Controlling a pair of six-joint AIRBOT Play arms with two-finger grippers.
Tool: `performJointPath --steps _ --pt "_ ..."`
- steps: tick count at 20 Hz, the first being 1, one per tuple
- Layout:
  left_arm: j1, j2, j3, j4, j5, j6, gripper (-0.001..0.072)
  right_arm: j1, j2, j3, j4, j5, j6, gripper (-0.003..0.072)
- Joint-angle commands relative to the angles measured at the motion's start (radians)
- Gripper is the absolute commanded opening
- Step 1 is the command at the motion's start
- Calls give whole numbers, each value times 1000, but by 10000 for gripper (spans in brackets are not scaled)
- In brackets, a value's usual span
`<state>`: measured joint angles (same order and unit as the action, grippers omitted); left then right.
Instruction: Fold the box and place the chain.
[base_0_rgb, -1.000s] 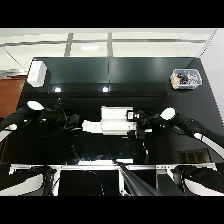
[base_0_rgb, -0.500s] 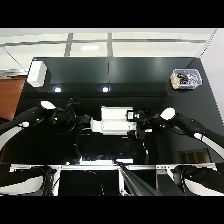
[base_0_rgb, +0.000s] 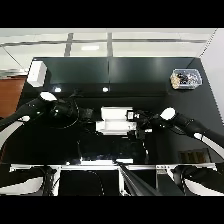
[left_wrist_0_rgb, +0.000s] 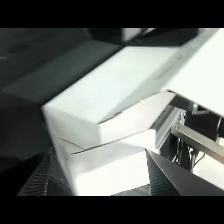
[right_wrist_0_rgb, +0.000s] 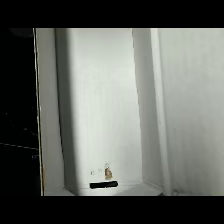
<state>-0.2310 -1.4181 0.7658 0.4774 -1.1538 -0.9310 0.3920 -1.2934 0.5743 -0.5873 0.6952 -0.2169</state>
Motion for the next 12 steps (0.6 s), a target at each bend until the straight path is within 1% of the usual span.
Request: performJointPath --steps 1,3,4,5,6,9,11,12 --pt "-54 -1 14 34 9 -19 617 1 0 1 0 0 0 137" --pt "-68 -1 14 60 10 -22 617 1 0 1 0 0 0 137" --pt "-68 -1 14 72 9 -37 604 1 0 1 0 0 0 137" --pt "-68 -1 14 78 8 -46 520 1 0 1 0 0 0 137" --pt "-68 -1 17 88 5 -46 483 1 0 1 0 0 0 137" --pt "-83 0 31 92 10 -47 483 1 0 1 0 0 0 137" --pt "-108 2 57 132 37 -108 481 1 0 1 0 0 0 137" --pt "-127 2 77 180 55 -174 449 1 0 1 0 0 0 137"
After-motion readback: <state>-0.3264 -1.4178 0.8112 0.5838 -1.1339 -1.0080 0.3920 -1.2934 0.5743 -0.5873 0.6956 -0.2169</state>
